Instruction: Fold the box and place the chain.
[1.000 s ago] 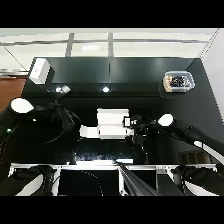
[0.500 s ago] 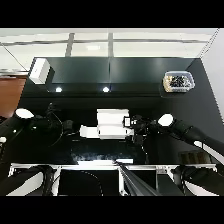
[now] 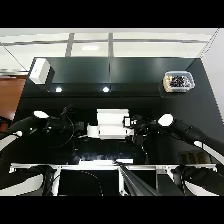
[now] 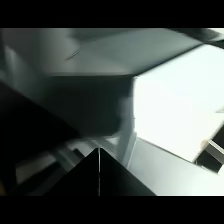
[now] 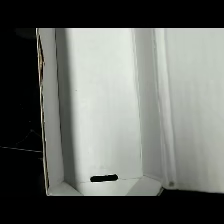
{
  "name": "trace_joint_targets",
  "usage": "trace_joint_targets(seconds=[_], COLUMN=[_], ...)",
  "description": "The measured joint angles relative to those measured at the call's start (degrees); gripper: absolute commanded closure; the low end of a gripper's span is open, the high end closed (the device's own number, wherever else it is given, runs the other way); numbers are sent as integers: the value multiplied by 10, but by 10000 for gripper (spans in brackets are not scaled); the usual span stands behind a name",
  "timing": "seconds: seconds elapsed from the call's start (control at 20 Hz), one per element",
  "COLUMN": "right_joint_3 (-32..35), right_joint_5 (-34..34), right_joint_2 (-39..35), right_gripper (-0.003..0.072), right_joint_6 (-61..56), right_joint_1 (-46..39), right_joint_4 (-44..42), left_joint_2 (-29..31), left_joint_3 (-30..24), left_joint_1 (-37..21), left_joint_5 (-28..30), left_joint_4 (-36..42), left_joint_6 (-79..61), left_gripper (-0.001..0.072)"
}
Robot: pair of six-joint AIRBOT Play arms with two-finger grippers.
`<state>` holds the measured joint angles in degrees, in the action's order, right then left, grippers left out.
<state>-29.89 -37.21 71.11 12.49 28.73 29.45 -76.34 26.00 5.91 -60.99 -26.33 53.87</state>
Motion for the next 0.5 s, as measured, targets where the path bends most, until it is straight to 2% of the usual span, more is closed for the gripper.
trace_joint_targets(seconds=[0.05, 0.1, 0.15, 0.35, 0.5], right_joint_3=[0, 0, 0, 0, 0], right_joint_5=[0, 0, 0, 0, 0], right_joint_2=[0, 0, 0, 0, 0], right_gripper=[495, 495, 494, 495, 495], right_joint_6=[0, 0, 0, 0, 0], right_joint_1=[0, 0, 0, 0, 0], right_joint_4=[0, 0, 0, 0, 0], left_joint_2=[3, 9, 16, 41, 49], left_joint_3=[3, 6, 9, 22, 32], left_joint_1=[2, 4, 5, 11, 31], left_joint_5=[-2, -3, -6, -10, -16], left_joint_4=[8, 16, 20, 23, 17], left_joint_6=[-16, -30, -40, -50, -45], left_gripper=[419, 160, 61, 62, 90])
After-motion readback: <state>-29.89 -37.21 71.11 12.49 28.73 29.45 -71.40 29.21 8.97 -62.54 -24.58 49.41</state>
